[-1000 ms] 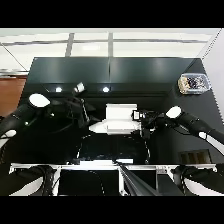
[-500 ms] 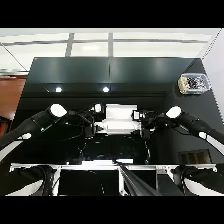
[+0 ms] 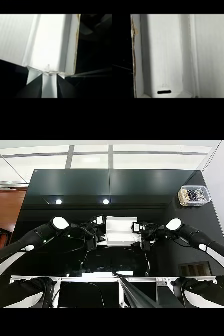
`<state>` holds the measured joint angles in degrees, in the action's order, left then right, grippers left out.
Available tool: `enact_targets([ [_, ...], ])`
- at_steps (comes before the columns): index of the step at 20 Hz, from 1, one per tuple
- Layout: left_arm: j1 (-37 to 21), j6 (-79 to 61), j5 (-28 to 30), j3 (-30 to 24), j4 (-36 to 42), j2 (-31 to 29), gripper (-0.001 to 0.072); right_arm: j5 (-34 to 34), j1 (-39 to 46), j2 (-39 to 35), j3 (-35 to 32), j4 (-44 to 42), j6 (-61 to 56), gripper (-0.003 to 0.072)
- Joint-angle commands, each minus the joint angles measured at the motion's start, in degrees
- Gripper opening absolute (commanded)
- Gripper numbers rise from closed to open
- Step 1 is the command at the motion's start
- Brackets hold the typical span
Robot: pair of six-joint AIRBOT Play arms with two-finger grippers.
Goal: Fold the box and place the chain.
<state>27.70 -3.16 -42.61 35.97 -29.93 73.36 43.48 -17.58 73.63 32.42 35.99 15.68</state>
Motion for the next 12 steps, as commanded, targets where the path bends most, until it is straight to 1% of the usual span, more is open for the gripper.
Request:
enact_targets([
  [1, 0.9, -3.0, 3.2, 0.0, 7.4, 2.1, 0.0219, 0.0, 0.0, 0.0, 0.0, 0.0, 0.0, 0.0345],
  [3, 2.1, -4.3, 3.2, 0.0, 9.6, 3.0, 0.0219, 0.0, 0.0, 0.0, 0.0, 0.0, 0.0, 0.0345],
  [7, 4.9, -4.3, 4.8, 0.0, 9.6, 3.3, 0.022, 0.0, 0.0, 0.0, 0.0, 0.0, 0.0, 0.0345],
  [10, 5.1, -4.1, 5.7, 0.0, 9.5, 3.3, 0.0225, 0.0, 0.0, 0.0, 0.0, 0.0, 0.0, 0.0345],
  [11, 5.2, -4.2, 6.1, 0.0, 9.5, 3.3, 0.0314, 0.0, 0.0, 0.0, 0.0, 0.0, 0.0, 0.0345],
  [12, 5.1, -4.1, 6.3, 0.0, 9.5, 3.3, 0.0439, 0.0, 0.0, 0.0, 0.0, 0.0, 0.0, 0.0345],
])
